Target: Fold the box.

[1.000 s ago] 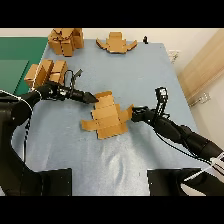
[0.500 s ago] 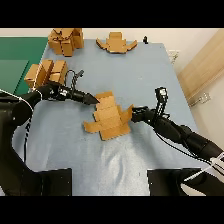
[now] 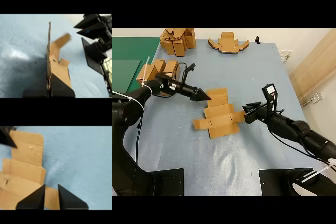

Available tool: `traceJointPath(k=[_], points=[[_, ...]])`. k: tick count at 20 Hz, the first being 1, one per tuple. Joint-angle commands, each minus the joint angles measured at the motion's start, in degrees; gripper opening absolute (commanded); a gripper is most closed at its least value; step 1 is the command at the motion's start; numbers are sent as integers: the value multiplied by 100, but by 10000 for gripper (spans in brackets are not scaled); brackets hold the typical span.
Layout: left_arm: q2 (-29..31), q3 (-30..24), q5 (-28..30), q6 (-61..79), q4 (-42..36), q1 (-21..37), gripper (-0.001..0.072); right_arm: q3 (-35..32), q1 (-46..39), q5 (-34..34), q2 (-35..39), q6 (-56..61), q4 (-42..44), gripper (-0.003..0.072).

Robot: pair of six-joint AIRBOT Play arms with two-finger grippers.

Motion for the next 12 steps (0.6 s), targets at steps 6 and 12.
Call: traceJointPath(k=[6,12], points=[[509,780,-435,232,1777,-334,7,1231,940,-3300,302,-1600,-2166,312],[1528,-317,623,789,2083,-774,7,1054,3075,-3866,-17,557,-3663,287]])
